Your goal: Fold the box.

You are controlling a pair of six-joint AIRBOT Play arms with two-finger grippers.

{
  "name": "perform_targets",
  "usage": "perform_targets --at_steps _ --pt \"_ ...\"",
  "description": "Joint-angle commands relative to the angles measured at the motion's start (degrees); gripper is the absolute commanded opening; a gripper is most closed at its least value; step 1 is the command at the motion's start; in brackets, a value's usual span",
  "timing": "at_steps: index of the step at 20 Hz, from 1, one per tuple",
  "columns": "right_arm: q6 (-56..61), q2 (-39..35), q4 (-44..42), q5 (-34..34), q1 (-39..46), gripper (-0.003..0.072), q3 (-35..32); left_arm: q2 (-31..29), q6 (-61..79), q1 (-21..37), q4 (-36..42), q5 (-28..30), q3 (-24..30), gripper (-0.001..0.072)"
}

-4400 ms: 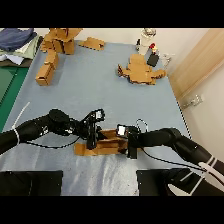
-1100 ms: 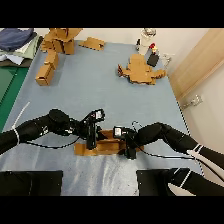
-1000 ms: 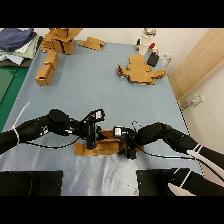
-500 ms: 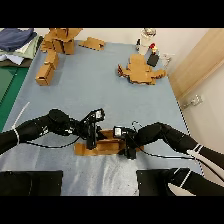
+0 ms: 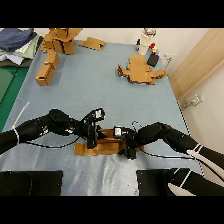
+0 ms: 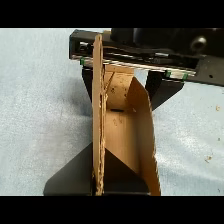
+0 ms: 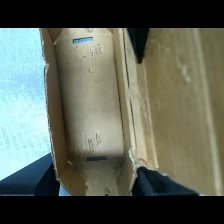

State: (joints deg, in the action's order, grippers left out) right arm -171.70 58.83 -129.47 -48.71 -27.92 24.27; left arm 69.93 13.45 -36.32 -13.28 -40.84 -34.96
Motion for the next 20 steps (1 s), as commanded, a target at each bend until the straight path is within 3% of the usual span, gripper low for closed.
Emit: perform_targets --at_steps 1,2,3,4,9,11,12,13,16,18,19,20 --pt "0.00 0.02 0.00 0.00 -0.07 0.0498 -0.04 0.02 0.00 -0.02 -0.02 0.35 0.02 0.0016" --pt "0.00 0.02 0.02 0.00 -0.07 0.0498 -0.04 0.02 0.00 -0.02 -0.02 0.39 0.02 0.0028" --pt "0.00 0.02 0.00 0.00 -0.07 0.0498 -0.04 0.02 -0.09 -0.02 0.09 0.90 0.02 0.0258" --pt "0.00 0.02 0.00 0.00 -0.07 0.0498 -0.04 0.02 -3.04 -0.02 0.90 1.86 0.02 0.0366" --pt "0.00 0.02 0.02 0.00 -0.07 0.0498 -0.04 -0.07 -5.88 0.11 1.20 3.41 0.02 0.0362" --pt "0.00 0.02 0.00 -0.02 -0.07 0.0498 -0.04 -1.01 -9.09 1.31 -2.56 3.32 0.02 0.0382" --pt "0.00 0.02 0.02 -0.02 -0.07 0.0498 -0.04 -2.43 -14.75 2.36 -7.17 3.32 0.02 0.0493" --pt "0.00 0.02 0.00 0.00 -0.07 0.0498 -0.04 -4.17 -21.99 3.50 -12.44 3.21 0.02 0.0547" --pt "0.00 0.02 0.02 0.02 -0.07 0.0501 -0.04 -11.72 -43.41 7.61 -30.95 -3.87 0.02 0.0547" --pt "0.00 0.02 0.04 0.00 -0.07 0.0500 -0.04 -16.98 -56.65 8.98 -38.71 -9.99 0.02 0.0543" --pt "0.00 0.02 0.02 0.00 -0.07 0.0500 -0.04 -18.93 -63.47 9.03 -40.81 -12.68 0.02 0.0449" --pt "0.00 0.02 0.04 0.00 -0.07 0.0500 -0.04 -20.52 -69.61 9.01 -41.18 -16.22 0.02 0.0201"
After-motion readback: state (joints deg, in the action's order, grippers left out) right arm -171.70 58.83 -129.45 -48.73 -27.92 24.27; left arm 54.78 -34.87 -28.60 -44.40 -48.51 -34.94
